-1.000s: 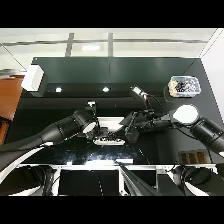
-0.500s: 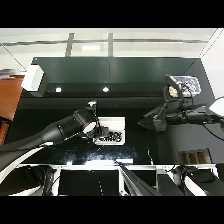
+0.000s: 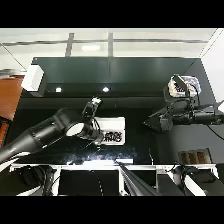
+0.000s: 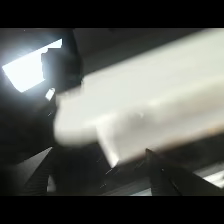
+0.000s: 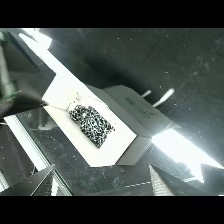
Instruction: Fold the box and place the chain.
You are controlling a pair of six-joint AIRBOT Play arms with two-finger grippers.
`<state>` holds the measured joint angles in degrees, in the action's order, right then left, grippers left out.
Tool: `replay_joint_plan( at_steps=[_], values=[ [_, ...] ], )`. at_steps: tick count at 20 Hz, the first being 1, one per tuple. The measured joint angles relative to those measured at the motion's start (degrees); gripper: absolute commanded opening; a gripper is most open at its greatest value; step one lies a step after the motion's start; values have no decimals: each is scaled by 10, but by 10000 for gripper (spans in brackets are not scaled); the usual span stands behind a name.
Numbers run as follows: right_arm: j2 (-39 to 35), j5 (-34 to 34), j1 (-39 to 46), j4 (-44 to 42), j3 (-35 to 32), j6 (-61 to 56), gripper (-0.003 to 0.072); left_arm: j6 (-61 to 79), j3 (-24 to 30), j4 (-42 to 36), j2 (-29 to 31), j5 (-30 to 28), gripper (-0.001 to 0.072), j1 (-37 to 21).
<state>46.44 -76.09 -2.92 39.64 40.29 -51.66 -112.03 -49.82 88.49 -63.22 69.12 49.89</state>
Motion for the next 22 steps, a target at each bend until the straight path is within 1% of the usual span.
replay_joint_plan(
  at_steps=[3, 4, 6, 8, 9, 11, 12, 14, 15, 17, 19, 22],
  values=[
    [0, -1, 1, 0, 0, -4, 696, 130, 27, -6, 63, 25, 692, -34],
    [0, -2, 1, 0, 0, -5, 696, 168, 38, -15, 82, 36, 694, -53],
    [0, -2, 1, 0, 0, -6, 696, 235, 67, -24, 114, 52, 694, -111],
    [0, 0, 2, 0, 0, -10, 696, 294, 95, -31, 133, 61, 693, -198],
    [0, 0, 2, 0, 0, -12, 697, 335, 107, -52, 138, 64, 694, -253],
    [0, 6, 2, 0, 0, -22, 696, 441, 124, -128, 144, 61, 705, -362],
    [0, 11, 2, 0, 0, -28, 696, 502, 132, -170, 146, 47, 707, -411],
    [0, 21, 2, -1, 0, -45, 696, 623, 146, -242, 147, 15, 707, -476],
    [0, 26, 2, -2, 0, -54, 697, 689, 152, -274, 146, 2, 707, -496],
    [0, 32, 2, -2, 0, -67, 696, 778, 164, -316, 142, -23, 707, -510],
    [0, 38, 2, -1, 0, -78, 696, 830, 173, -337, 140, -39, 706, -501],
    [0, 49, 2, -1, 0, -94, 696, 883, 188, -342, 136, -49, 704, -465]
  ],
)
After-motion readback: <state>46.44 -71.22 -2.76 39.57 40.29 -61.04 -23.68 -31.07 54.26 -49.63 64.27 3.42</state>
